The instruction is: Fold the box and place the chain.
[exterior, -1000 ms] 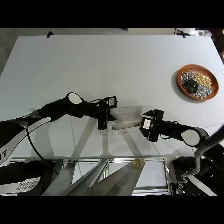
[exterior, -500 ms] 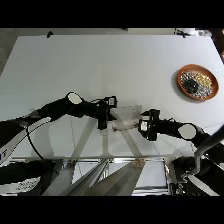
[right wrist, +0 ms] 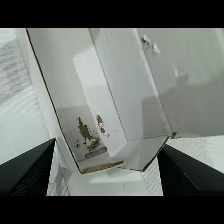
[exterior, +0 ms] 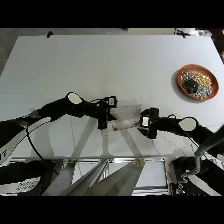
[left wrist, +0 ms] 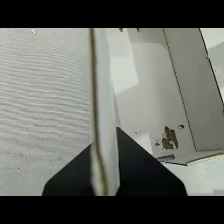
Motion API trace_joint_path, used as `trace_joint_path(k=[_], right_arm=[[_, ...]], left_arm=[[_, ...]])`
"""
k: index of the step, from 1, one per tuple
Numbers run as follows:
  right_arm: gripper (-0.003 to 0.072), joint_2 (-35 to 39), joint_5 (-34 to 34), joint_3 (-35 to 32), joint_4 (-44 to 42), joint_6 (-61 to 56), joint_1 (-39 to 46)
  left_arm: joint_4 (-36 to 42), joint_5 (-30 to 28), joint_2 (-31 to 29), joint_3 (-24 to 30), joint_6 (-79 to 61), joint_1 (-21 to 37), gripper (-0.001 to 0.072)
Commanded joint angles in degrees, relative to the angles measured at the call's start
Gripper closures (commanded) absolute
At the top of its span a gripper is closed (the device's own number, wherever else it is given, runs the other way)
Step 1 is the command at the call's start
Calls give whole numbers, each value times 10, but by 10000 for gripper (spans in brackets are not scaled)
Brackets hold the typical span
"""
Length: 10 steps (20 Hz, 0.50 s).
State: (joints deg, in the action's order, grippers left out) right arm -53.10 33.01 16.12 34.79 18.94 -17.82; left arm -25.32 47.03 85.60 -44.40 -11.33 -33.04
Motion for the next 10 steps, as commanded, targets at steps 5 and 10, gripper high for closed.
trace_joint_path(k=[5, 10], right_arm=[[-8, -36, 37, 20, -23, 58, 18], [-4, -60, 45, 23, -57, 112, 18]], left_arm=[[0, 2, 0, 0, 0, 0, 696], [0, 2, 0, 0, 0, 0, 696]])
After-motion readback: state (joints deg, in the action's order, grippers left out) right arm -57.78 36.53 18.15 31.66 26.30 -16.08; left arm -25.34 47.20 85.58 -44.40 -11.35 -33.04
